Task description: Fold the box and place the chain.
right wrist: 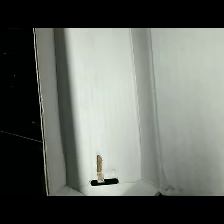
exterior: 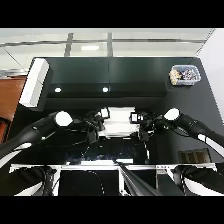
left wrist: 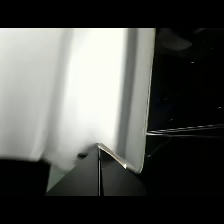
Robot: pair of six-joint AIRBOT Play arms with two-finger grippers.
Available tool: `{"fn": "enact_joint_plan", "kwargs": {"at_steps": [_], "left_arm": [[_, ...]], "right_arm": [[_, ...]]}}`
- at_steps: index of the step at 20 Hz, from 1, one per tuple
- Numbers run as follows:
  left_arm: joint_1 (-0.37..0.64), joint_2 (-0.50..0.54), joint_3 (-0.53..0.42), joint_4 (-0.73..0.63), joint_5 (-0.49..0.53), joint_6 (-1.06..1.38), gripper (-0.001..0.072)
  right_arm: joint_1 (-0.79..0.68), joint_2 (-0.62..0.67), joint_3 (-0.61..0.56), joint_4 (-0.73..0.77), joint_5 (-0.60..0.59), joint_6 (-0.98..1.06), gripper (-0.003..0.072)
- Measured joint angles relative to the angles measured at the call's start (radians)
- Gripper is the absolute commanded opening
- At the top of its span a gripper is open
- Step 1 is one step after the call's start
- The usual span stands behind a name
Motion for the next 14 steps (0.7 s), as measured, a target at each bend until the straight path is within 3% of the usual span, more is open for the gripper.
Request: {"fn": "enact_joint_plan", "kwargs": {"at_steps": [5, 8, 11, 14], "left_arm": [[0.200, 0.174, 0.001, 0.145, -0.110, -0.223, 0.0031], [0.346, 0.212, -0.004, 0.174, -0.193, -0.460, 0.0031], [0.461, 0.178, -0.025, 0.170, -0.285, -0.777, 0.0032], [0.523, 0.078, -0.053, 0.035, -0.384, -0.864, 0.0031]], "right_arm": [[0.000, 0.000, 0.000, -0.001, 0.000, 0.003, 0.0415], [0.000, 0.000, 0.000, -0.001, -0.002, 0.004, 0.0415], [0.000, 0.000, 0.000, 0.000, -0.003, 0.005, 0.0416], [0.000, 0.000, 0.000, 0.000, -0.005, 0.006, 0.0415]]}}
